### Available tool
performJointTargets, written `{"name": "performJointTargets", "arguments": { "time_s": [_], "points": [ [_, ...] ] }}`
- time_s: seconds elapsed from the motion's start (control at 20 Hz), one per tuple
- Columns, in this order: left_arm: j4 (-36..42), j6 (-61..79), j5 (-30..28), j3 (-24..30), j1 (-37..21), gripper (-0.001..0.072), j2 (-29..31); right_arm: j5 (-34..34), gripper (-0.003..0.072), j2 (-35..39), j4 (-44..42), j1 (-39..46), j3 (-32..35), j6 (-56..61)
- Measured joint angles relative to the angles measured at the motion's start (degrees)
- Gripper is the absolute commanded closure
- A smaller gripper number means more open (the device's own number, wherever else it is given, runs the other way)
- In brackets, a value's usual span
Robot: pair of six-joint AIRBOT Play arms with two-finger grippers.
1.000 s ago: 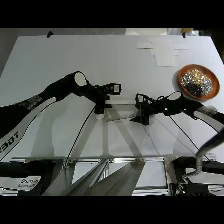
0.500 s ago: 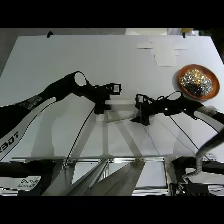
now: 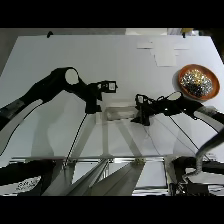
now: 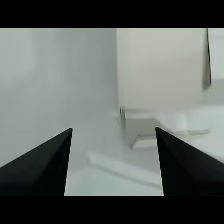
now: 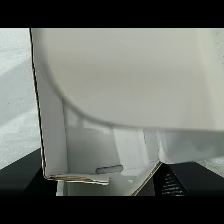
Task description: Fold the box and place the chain.
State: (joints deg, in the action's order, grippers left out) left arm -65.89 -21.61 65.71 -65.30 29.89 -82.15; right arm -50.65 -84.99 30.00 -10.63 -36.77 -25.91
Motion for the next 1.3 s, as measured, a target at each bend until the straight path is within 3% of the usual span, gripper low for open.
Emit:
{"name": "performJointTargets", "arguments": {
  "time_s": [0.05,0.15,0.2,0.4,0.6,0.8,1.1,1.3],
  "points": [
    [-1.1,-2.0,0.4,0.0,0.0,0.0236,1.8,0.0,0.0288,0.0,0.0,0.0,0.0,0.0],
    [-3.1,-5.9,2.1,0.0,0.1,0.0603,5.4,0.0,0.0288,0.0,0.0,0.0,0.0,0.0],
    [-3.3,-7.5,3.0,0.0,0.3,0.0706,7.0,0.0,0.0288,0.0,0.0,0.0,0.0,0.0],
    [-3.2,-11.1,7.8,0.1,3.2,0.0708,11.4,0.1,0.0288,0.0,0.0,0.0,0.0,0.0],
    [-1.1,-12.7,6.4,1.6,9.0,0.0708,10.9,0.1,0.0288,0.0,0.0,0.0,0.0,-0.1],
    [2.4,-14.4,-5.7,2.9,12.5,0.0707,6.0,0.2,0.0288,0.0,0.0,0.0,0.0,-0.1],
    [5.1,-26.7,-29.4,3.3,10.8,0.0708,-2.4,0.3,0.0288,0.0,-0.1,0.0,0.0,0.0],
    [5.8,-30.8,-32.9,3.3,10.0,0.0708,-6.9,0.3,0.0288,0.0,-0.1,0.0,0.0,0.0]
  ]
}}
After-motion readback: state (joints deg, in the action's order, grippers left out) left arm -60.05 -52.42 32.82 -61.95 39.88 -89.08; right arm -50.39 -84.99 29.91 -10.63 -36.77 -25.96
